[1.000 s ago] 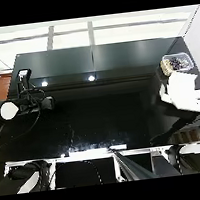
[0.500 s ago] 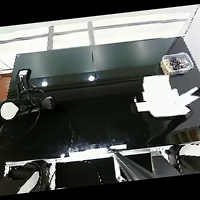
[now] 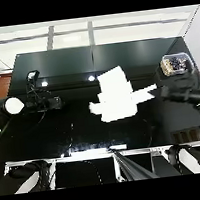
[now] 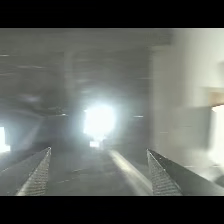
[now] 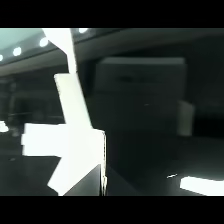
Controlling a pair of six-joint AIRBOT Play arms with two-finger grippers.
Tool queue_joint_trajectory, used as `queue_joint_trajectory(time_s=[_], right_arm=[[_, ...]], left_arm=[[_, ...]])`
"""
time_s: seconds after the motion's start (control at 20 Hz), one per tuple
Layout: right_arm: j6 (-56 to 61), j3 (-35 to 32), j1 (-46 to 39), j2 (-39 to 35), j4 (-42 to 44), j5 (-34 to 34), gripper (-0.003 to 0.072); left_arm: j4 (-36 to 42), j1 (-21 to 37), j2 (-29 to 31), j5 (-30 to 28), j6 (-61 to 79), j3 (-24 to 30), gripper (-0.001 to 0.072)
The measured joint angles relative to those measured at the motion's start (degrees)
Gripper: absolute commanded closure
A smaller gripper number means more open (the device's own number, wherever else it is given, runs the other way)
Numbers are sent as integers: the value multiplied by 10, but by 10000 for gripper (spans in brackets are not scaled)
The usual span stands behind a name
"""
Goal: Fold the box and place the chain.
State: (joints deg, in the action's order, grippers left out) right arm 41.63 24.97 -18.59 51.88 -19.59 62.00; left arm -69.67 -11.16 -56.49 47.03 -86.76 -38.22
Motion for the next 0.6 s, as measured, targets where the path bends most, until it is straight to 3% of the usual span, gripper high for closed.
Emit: queue_joint_trajectory(time_s=[0.2,0.35,0.45,0.6], right_arm=[[35,-72,148,-62,41,-129,676],[48,-89,233,-77,54,-189,676],[52,-94,272,-81,57,-216,676],[58,-97,302,-84,60,-238,676]], left_arm=[[230,23,-54,-13,158,-8,14],[373,48,-128,54,286,-28,12],[400,54,-184,108,337,-53,12],[378,48,-259,165,372,-104,12]])
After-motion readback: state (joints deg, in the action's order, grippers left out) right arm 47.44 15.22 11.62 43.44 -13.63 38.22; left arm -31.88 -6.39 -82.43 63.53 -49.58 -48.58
